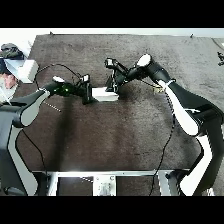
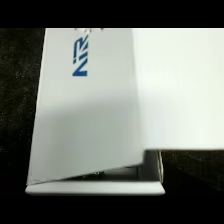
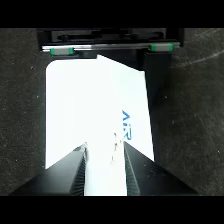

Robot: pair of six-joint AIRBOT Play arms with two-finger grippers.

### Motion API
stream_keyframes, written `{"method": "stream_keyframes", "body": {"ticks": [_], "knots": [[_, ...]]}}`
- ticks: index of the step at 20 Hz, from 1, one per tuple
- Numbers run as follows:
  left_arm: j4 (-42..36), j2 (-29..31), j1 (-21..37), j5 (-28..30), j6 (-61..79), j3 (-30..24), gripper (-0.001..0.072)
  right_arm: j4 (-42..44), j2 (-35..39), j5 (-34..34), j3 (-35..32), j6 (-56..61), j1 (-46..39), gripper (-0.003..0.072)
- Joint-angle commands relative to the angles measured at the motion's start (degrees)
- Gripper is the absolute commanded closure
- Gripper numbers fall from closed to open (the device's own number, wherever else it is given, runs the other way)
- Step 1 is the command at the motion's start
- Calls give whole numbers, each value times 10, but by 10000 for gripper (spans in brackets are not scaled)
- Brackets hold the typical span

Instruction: Fold the box and place the chain.

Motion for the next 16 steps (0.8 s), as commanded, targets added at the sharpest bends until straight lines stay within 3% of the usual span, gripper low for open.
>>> {"method": "stream_keyframes", "body": {"ticks": [1,3,9,10,12,13,14,16], "knots": [[0,0,0,0,0,0,243,-4,0,20,0,-5,2,390],[0,0,0,0,0,0,243,-9,0,22,0,6,2,352],[0,0,0,0,0,0,243,-40,-1,10,0,25,2,336],[0,0,0,0,0,0,243,-41,-2,2,0,25,3,208],[0,0,0,0,0,0,243,-41,-3,-18,-1,24,5,207],[0,0,0,0,0,0,243,-41,-4,-27,-1,24,5,227],[0,0,0,0,0,0,244,-41,-5,-37,-1,22,5,311],[0,0,0,0,0,0,243,-41,-5,-49,0,20,5,318]]}}
